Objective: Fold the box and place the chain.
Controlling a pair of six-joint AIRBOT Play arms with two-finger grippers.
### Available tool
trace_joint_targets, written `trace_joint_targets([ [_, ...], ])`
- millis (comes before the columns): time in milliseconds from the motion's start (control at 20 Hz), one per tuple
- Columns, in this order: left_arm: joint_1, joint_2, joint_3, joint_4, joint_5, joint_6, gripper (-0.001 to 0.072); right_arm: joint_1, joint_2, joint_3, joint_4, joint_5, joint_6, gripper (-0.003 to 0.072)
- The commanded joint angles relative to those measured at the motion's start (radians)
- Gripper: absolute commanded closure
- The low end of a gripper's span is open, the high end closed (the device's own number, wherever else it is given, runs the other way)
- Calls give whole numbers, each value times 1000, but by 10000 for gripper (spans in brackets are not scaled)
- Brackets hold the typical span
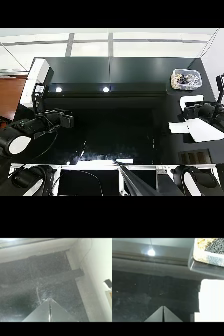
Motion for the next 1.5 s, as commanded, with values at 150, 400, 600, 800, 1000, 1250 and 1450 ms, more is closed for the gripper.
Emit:
trace_joint_targets([
  [150,-1,1,0,0,0,1,676,1,1,0,0,0,0,670],
  [400,-1,1,0,0,0,0,676,1,1,0,0,0,0,670],
  [600,-1,1,0,-11,0,0,676,1,0,0,1,-5,0,670],
  [800,-3,-2,0,-37,129,0,676,1,0,0,39,-70,0,670],
  [1000,-3,-14,-1,-37,292,0,673,1,-16,-1,99,-254,0,86],
  [1250,-5,-109,3,-79,372,-3,3,-166,-190,45,-194,-348,239,-34],
  [1450,-5,-135,3,-161,365,-3,4,-610,-502,244,-335,-217,409,-34],
])
